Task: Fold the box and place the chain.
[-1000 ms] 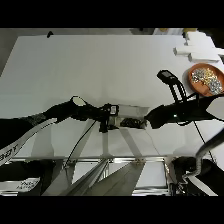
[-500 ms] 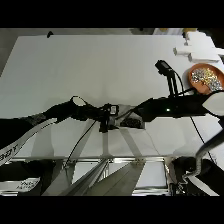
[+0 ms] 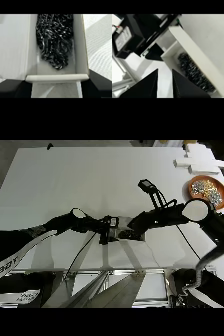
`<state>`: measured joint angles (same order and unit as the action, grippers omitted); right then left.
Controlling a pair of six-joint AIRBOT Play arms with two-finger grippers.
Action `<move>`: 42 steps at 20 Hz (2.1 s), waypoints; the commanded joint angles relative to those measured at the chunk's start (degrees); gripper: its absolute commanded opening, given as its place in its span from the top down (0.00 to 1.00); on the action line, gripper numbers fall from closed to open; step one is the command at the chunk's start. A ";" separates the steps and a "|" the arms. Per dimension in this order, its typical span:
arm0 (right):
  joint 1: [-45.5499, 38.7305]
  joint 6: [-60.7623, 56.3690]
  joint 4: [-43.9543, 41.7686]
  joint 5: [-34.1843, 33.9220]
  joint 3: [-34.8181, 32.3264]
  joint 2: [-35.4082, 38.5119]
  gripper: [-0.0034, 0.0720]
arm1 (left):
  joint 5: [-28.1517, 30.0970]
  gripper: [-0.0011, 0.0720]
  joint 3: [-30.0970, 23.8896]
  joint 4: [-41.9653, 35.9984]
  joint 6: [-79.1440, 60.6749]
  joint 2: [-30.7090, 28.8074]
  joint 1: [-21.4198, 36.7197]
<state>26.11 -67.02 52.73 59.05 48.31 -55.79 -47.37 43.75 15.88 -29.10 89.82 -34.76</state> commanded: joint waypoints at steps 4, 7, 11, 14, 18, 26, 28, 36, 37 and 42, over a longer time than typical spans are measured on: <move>-7.63 10.91 0.76 0.52 9.97 -6.67 0.88 | 0.00 0.70 0.00 0.00 0.00 0.00 0.02; -10.03 16.85 2.95 2.75 10.10 -12.87 0.94 | -0.02 0.70 0.00 0.02 0.00 0.00 0.02; -9.31 30.29 4.24 6.10 5.92 -16.09 0.94 | 0.02 0.70 0.00 0.02 -0.02 0.00 0.04; -6.01 34.23 3.74 6.03 2.12 -14.03 0.93 | -0.02 0.70 0.00 0.00 0.00 -0.02 0.02; -2.03 34.58 -0.11 3.04 -1.49 -7.96 0.85 | 0.00 0.70 0.00 0.02 0.00 0.00 0.02; 0.61 36.06 0.85 -1.51 -8.41 -1.40 0.69 | 0.02 0.70 0.00 0.00 -0.02 0.00 0.04; 0.61 36.06 2.67 -1.40 -8.46 -1.40 0.69 | -0.02 0.70 0.00 0.00 -0.02 0.00 0.02; 3.37 35.52 10.01 -4.37 -8.55 -1.18 0.65 | 0.00 0.70 0.00 0.02 0.00 0.00 0.02; 3.34 35.52 10.21 -4.85 -8.55 -0.92 0.67 | 0.00 0.70 0.00 0.00 0.00 0.00 0.04; 3.34 34.93 11.54 -5.97 -8.63 0.90 0.73 | 0.00 0.70 0.00 0.00 0.00 0.00 0.02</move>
<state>29.32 -31.53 63.00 54.00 39.75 -55.53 -47.22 43.77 15.86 -28.97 89.82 -34.74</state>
